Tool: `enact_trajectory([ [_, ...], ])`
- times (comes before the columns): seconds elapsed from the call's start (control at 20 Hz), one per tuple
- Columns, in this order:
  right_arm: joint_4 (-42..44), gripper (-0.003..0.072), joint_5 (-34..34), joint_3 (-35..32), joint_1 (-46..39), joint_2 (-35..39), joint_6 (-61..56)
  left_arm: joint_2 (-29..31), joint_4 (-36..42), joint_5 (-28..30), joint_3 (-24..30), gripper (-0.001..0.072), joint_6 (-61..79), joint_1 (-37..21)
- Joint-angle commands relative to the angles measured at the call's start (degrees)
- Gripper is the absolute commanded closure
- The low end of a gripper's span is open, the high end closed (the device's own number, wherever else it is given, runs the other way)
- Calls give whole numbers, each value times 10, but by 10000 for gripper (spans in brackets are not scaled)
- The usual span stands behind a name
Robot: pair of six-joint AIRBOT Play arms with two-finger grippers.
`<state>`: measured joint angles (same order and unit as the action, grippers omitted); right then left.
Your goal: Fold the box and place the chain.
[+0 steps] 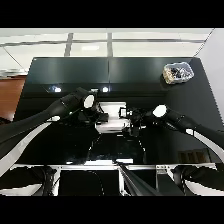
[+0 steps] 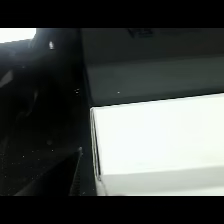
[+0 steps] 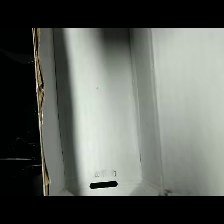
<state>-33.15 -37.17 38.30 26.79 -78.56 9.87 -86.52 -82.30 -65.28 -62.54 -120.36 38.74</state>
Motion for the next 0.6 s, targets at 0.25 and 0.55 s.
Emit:
enact_trajectory([
  [0.25, 0, 398, 0, 0, 0, 0, 0, -3, -25, 2, -5, 685, -34, 24],
  [0.55, 0, 398, 0, 0, 0, 0, 0, -3, -27, 1, -9, 340, -40, 24],
])
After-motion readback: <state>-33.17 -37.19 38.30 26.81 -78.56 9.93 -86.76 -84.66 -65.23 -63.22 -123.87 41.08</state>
